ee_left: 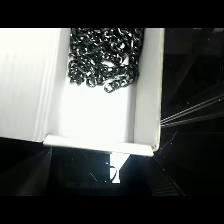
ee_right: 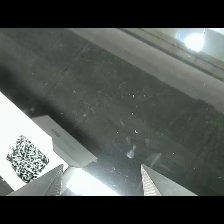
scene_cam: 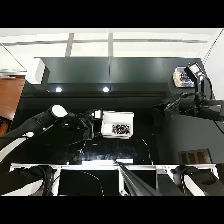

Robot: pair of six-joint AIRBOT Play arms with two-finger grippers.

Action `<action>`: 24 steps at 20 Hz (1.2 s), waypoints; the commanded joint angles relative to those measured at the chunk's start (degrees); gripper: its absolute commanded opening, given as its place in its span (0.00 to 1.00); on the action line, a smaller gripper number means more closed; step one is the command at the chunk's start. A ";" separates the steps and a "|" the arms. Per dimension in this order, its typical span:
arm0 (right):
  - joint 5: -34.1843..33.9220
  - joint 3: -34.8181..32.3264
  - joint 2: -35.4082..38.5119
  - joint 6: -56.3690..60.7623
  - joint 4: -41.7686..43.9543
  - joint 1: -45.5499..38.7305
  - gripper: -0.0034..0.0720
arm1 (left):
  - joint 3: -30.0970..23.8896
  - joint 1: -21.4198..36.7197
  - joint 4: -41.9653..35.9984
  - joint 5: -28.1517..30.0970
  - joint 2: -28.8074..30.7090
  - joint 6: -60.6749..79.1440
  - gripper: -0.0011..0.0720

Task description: Fold the box and place the chain.

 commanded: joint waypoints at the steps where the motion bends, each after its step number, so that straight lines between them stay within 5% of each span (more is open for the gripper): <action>1: 0.37 -0.02 0.00 0.02 0.00 0.02 0.80 | 0.76 -0.13 -1.31 -0.13 -1.68 1.49 0.98; 9: 0.39 -0.07 -0.07 0.02 0.02 0.02 0.80 | 1.16 -0.28 -1.84 -0.42 -2.49 3.63 0.94; 10: 0.39 -0.35 -0.11 -0.02 0.04 0.07 0.80 | 1.16 -0.28 -1.84 -0.39 -2.49 3.61 0.82; 12: -0.35 -1.44 -0.63 1.18 0.26 1.16 0.99 | 1.16 -0.28 -1.84 -0.37 -2.49 3.61 0.68; 19: -17.49 2.34 -15.85 6.51 3.93 11.50 0.98 | 1.16 -0.31 -1.84 -0.33 -2.49 3.61 0.67; 24: -6.97 6.51 -26.10 -5.38 4.13 15.74 0.97 | 1.16 -0.31 -1.86 -0.31 -2.49 3.61 0.67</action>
